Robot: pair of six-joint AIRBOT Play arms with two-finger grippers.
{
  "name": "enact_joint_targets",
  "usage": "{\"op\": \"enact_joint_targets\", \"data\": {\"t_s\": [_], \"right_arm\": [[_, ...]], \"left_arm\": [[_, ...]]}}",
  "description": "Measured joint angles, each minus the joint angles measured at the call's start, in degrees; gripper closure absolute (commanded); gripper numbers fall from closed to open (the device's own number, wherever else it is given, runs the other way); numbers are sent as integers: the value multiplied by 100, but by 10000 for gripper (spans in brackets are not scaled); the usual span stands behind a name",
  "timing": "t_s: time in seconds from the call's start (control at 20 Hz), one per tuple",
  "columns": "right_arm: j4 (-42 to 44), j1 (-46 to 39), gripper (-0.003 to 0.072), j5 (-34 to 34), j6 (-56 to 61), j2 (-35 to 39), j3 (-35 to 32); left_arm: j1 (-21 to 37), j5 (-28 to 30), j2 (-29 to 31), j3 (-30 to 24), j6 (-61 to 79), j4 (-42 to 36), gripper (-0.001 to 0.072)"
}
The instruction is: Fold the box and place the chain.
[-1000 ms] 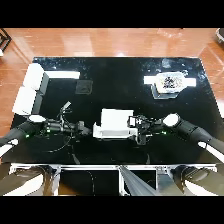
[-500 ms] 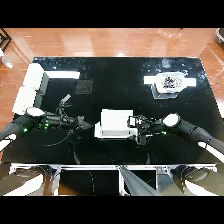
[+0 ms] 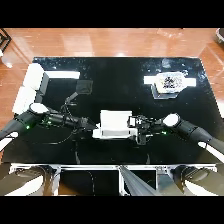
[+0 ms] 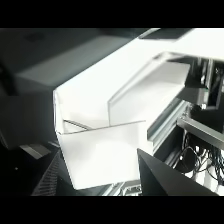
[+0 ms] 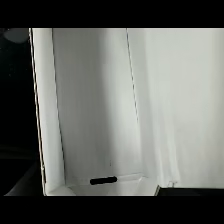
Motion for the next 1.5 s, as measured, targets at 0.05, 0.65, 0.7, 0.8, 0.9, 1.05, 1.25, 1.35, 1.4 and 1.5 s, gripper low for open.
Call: {"op": "enact_joint_targets", "data": {"t_s": [0.05,0.65,0.7,0.8,0.9,1.05,1.25,1.35,1.4,1.5], "right_arm": [[0,0,228,0,-2,0,2],[4,0,228,0,-2,0,0],[4,0,228,0,0,0,2],[2,0,228,0,0,0,2],[4,-2,228,0,0,0,2],[2,0,228,-2,0,0,0],[4,0,228,-2,0,0,2],[4,0,229,-2,0,0,2],[4,0,228,-2,0,0,2],[2,0,228,-2,0,0,0]], "left_arm": [[20,-68,4,7,-15,15,112],[2184,-455,118,-144,-85,1165,692],[2264,-452,118,-219,-81,1228,692],[2356,-387,116,-404,-79,1287,692],[2391,-234,116,-643,-101,1303,692],[2291,2,116,-981,-118,1193,692],[1759,420,48,-1202,-116,684,692],[1364,691,-52,-1237,-105,372,692],[1180,796,-107,-1244,-96,251,691],[841,990,-197,-1257,-87,33,692]]}}
